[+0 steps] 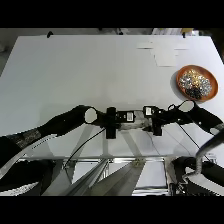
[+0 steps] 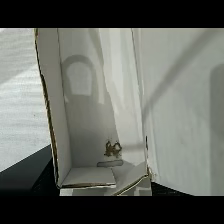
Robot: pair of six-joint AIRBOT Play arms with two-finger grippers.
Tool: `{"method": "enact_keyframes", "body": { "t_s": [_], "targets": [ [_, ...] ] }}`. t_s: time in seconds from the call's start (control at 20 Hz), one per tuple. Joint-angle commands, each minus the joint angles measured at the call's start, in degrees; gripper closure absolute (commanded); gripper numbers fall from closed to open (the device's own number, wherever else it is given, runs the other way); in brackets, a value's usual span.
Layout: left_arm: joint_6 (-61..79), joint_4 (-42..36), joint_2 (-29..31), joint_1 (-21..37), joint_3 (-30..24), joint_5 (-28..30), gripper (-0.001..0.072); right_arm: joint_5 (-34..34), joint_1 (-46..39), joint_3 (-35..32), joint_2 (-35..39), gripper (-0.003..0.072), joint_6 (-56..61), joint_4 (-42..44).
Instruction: Fold the box and place the chain.
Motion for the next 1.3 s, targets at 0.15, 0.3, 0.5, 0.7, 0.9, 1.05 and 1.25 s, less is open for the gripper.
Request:
{"method": "enact_keyframes", "body": {
  "t_s": [0.15,0.3,0.5,0.7,0.9,1.05,1.25],
  "targets": [
    [-14.45,5.22,6.58,2.16,-0.02,-5.53,0.0707,0.00,0.02,0.04,0.04,0.0365,0.07,0.04],
    [-26.40,8.87,12.13,4.20,0.00,-8.13,0.0706,0.00,0.02,0.04,0.04,0.0365,0.07,0.04],
    [-51.28,16.33,17.68,8.13,-0.02,-16.22,0.0707,0.00,0.02,0.04,0.04,0.0365,0.07,0.04],
    [-77.90,25.44,17.00,12.24,-1.86,-19.89,0.0707,0.00,0.02,0.04,0.04,0.0365,0.07,0.04],
    [-83.80,21.22,11.74,12.74,-4.04,-18.84,0.0705,0.00,0.02,0.04,0.04,0.0365,0.07,0.04],
    [-83.25,15.52,7.37,12.70,-4.04,-16.13,0.0706,0.00,0.02,0.04,0.04,0.0365,0.07,0.04],
    [-83.06,12.20,4.04,12.66,-4.04,-14.40,0.0705,0.00,0.02,0.04,0.04,0.0365,0.07,0.04]
  ]
}}
